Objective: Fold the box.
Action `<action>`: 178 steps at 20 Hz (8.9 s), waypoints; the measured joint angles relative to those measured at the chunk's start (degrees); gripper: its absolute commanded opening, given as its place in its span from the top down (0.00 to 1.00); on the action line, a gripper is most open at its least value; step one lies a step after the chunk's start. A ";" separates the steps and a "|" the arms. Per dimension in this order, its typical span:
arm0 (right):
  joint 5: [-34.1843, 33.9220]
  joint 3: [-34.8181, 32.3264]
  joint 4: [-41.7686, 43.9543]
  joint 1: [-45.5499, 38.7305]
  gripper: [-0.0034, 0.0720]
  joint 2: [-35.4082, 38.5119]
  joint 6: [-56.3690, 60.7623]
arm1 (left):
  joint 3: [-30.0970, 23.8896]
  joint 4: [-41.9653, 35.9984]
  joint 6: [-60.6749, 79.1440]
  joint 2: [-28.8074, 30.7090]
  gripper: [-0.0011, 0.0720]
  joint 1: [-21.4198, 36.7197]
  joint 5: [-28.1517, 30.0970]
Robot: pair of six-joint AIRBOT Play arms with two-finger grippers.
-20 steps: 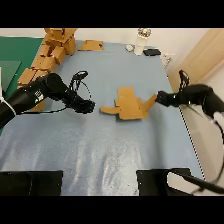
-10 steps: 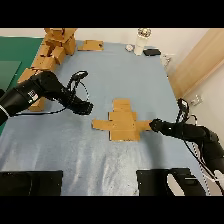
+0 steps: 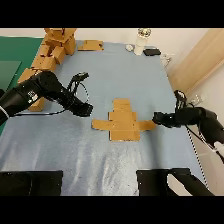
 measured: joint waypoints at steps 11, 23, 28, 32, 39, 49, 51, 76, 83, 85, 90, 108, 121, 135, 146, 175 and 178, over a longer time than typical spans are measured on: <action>-7.78 9.46 4.02 0.02 0.47 -19.08 -9.03 | 0.00 -4.24 -0.72 0.00 0.97 0.00 -0.24; -12.22 9.86 13.99 0.02 0.77 -21.51 -18.01 | 0.00 -5.62 -0.87 0.00 0.97 0.00 -0.07; -13.84 9.79 19.93 0.48 0.95 -21.99 -23.45 | 0.00 -8.31 0.00 0.00 0.57 0.00 0.11; -13.07 7.85 30.62 3.43 0.95 -21.68 -31.30 | 0.00 -9.97 2.19 0.00 0.48 2.36 -0.50; -2.45 -4.00 42.75 15.26 0.95 -13.11 -41.90 | -1.20 -10.58 3.78 -0.48 0.17 17.11 -9.70; 11.67 -14.58 44.78 32.02 0.95 1.46 -45.92 | -12.26 -22.25 15.91 -4.68 0.17 25.90 -10.43; 12.50 -14.86 44.76 33.07 0.95 2.01 -45.92 | -12.90 -25.83 19.28 -7.76 0.17 26.12 -10.03; 18.01 -15.21 43.10 33.86 0.25 2.51 -42.95 | -13.49 -37.29 44.63 -16.85 0.97 21.42 -14.08; 17.49 -7.15 31.43 19.47 0.88 2.54 -25.83 | -11.58 -42.34 57.35 -10.51 0.97 15.04 -8.48; 13.92 -3.28 29.64 15.21 0.95 2.56 -23.12 | -11.41 -42.66 61.16 -7.93 0.97 11.74 -4.37; 9.27 1.11 27.41 10.45 0.95 2.54 -18.32 | -11.82 -39.93 71.21 -3.04 0.97 3.89 2.54; 9.07 1.46 26.82 9.77 0.95 2.54 -15.23 | -21.20 -44.63 92.43 -0.70 0.97 -1.68 15.91; 8.96 1.46 26.86 9.81 0.95 2.54 -15.19 | -21.24 -44.68 92.70 -4.04 0.97 1.60 9.79; 8.90 1.46 27.02 9.88 0.95 2.54 -15.15 | -22.23 -45.11 89.57 -4.90 0.97 -1.27 5.46; 8.13 1.46 27.06 9.88 0.95 2.54 -15.17 | -21.90 -43.50 88.19 -2.71 0.97 -0.02 12.52; 10.40 1.46 24.74 13.22 0.95 2.49 -15.17 | -21.24 -43.43 82.23 -5.29 0.97 -3.52 5.03; 10.40 1.46 24.61 13.22 0.95 2.49 -15.17 | -21.24 -42.58 82.23 -5.53 0.97 -3.76 6.19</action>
